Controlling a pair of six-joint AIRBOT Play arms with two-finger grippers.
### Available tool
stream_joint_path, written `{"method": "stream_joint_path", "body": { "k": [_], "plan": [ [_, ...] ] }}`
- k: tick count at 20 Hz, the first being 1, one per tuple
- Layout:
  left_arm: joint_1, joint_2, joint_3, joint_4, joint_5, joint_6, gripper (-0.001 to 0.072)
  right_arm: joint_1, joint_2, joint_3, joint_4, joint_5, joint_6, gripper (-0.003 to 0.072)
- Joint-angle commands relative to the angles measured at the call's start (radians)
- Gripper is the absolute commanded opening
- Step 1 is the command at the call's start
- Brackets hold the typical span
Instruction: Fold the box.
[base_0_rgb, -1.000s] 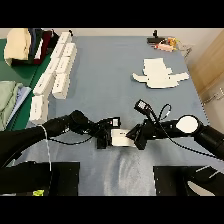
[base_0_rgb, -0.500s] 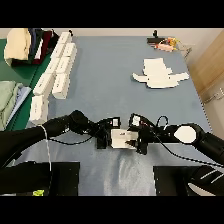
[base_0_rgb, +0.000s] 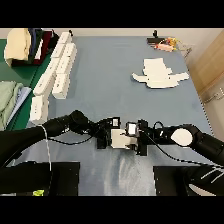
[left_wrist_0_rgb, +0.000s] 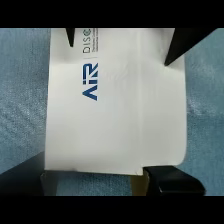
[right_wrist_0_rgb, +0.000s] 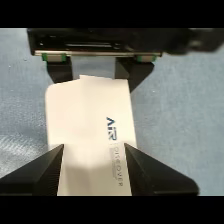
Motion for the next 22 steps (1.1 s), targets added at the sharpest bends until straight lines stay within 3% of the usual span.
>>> {"method": "stream_joint_path", "body": {
  "k": [1, 6, 17, 18, 19, 21, 22],
  "plan": [
    [0.0, 0.0, 0.0, 0.0, 0.0, 0.0, 0.0525, 0.016, -0.032, 0.0, -0.04, -0.023, -0.002, 0.0578],
    [0.0, 0.0, 0.0, 0.0, 0.0, 0.0, 0.0525, 0.016, -0.029, 0.034, -0.118, -0.063, -0.002, 0.0576],
    [0.0, 0.0, 0.0, 0.0, 0.0, 0.0, 0.0525, 0.016, -0.005, 0.06, -0.132, -0.064, -0.002, 0.0575],
    [0.0, 0.0, 0.0, 0.0, 0.0, 0.0, 0.0525, 0.016, -0.005, 0.06, -0.132, -0.063, -0.002, 0.0563],
    [0.0, 0.0, 0.0, 0.0, 0.0, 0.001, 0.0525, 0.016, -0.006, 0.06, -0.132, -0.063, -0.002, 0.05],
    [0.0, 0.0, 0.0, 0.0, 0.0, 0.0, 0.0525, 0.016, -0.006, 0.06, -0.132, -0.058, -0.003, 0.0486],
    [0.0, 0.0, 0.0, 0.0, 0.0, 0.0, 0.0525, 0.016, -0.006, 0.06, -0.132, -0.048, -0.003, 0.0416]
  ]
}}
